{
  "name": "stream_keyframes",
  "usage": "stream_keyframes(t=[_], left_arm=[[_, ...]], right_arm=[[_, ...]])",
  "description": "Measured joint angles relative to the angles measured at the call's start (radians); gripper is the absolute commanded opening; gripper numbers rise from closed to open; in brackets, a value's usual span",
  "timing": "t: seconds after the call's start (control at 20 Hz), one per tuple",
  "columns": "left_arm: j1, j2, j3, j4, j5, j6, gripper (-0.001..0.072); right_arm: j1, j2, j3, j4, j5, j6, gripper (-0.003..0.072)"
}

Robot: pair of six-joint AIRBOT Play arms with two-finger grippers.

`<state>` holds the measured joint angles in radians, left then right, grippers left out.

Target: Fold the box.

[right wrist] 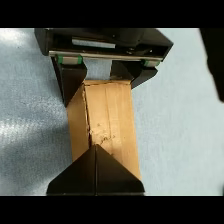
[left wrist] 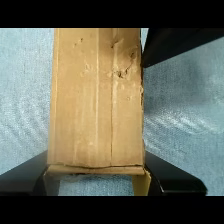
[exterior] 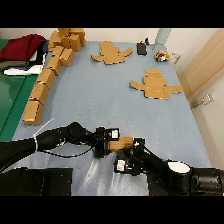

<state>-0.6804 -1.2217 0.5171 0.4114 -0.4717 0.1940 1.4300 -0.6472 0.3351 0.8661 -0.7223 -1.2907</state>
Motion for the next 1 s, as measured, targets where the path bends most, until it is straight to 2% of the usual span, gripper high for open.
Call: stream_keyframes(t=[0.8,1.0], left_arm=[[0.0,0.0,0.0,0.0,0.0,0.0,0.0522],[0.0,0.0,0.0,0.0,0.0,0.0,0.0522]], right_arm=[[-0.003,-0.036,0.007,-0.001,-0.003,0.0,0.0003],[-0.011,0.004,0.042,-0.027,-0.133,0.018,0.0004]])
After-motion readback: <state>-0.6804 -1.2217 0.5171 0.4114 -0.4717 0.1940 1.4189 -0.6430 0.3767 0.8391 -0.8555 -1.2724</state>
